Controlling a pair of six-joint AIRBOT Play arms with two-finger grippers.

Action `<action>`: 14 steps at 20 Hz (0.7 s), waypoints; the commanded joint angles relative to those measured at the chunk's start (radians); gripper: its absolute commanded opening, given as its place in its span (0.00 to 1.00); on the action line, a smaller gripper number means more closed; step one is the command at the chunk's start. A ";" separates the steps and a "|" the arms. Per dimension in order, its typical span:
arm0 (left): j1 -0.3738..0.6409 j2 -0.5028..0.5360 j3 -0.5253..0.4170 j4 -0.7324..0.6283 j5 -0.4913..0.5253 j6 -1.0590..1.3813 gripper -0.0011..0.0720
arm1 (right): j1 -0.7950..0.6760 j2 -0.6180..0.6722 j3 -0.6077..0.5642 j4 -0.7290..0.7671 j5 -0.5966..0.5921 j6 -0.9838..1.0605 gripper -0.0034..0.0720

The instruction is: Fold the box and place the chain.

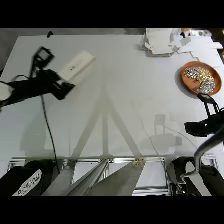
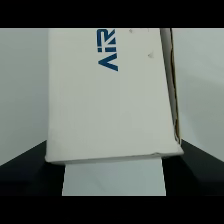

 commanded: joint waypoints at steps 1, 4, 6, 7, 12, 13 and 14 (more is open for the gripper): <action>0.213 0.065 0.001 0.231 -0.039 -0.283 0.02 | -0.001 0.001 0.000 0.000 0.000 0.000 0.07; 0.354 0.035 0.000 0.346 -0.071 -0.432 0.02 | 0.000 0.001 0.000 0.000 0.000 0.000 0.07; 0.426 -0.001 0.000 0.408 -0.070 -0.505 0.02 | 0.000 0.001 0.000 0.000 0.000 0.000 0.07; 0.454 -0.022 0.000 0.433 -0.070 -0.530 0.02 | -0.001 0.001 0.000 0.000 0.000 0.000 0.07; 0.515 -0.150 0.000 0.447 -0.082 -0.546 0.03 | 0.000 0.001 0.000 0.000 0.000 0.000 0.07; 0.513 -0.172 0.000 0.444 -0.088 -0.546 0.03 | -0.001 0.001 0.000 0.000 0.000 0.000 0.07; 0.512 -0.192 0.000 0.444 -0.098 -0.536 0.03 | 0.000 0.001 0.000 0.000 0.000 0.000 0.07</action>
